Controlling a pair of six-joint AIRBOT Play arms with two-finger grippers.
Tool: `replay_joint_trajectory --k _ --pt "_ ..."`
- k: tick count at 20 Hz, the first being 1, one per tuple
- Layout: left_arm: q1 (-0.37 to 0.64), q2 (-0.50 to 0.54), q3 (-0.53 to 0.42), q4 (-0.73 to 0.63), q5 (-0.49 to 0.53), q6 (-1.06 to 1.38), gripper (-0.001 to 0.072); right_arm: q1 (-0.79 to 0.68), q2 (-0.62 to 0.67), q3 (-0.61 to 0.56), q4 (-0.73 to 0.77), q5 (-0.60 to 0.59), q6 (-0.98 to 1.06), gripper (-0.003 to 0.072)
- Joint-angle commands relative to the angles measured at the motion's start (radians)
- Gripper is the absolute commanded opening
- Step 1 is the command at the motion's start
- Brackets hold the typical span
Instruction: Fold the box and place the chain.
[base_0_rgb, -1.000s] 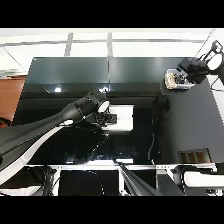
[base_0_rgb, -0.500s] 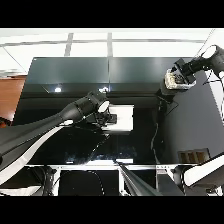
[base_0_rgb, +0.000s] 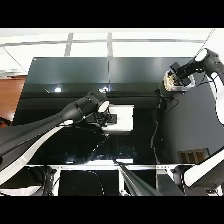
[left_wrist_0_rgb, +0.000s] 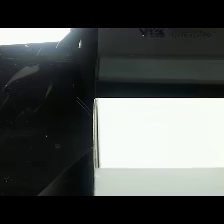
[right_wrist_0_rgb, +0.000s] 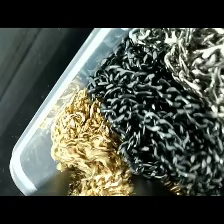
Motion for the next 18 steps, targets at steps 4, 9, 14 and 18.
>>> replay_joint_trajectory --k 4,9,14,18 --pt "0.001 0.0 0.001 0.0 -0.001 0.0 0.0026 -0.002 0.025 0.068 0.006 0.058 -0.21 0.0013" --pt "0.001 0.0 0.001 0.0 -0.001 0.0 0.0027 -0.017 0.177 0.085 0.021 0.1 -0.446 0.0012" --pt "0.001 0.0 0.001 -0.001 -0.001 0.0 0.0026 -0.019 0.352 0.085 0.069 0.111 -0.632 0.0013" --pt "0.001 0.0 0.001 0.0 0.0 0.0 0.0027 -0.021 0.438 0.085 0.075 0.075 -0.659 0.0012"
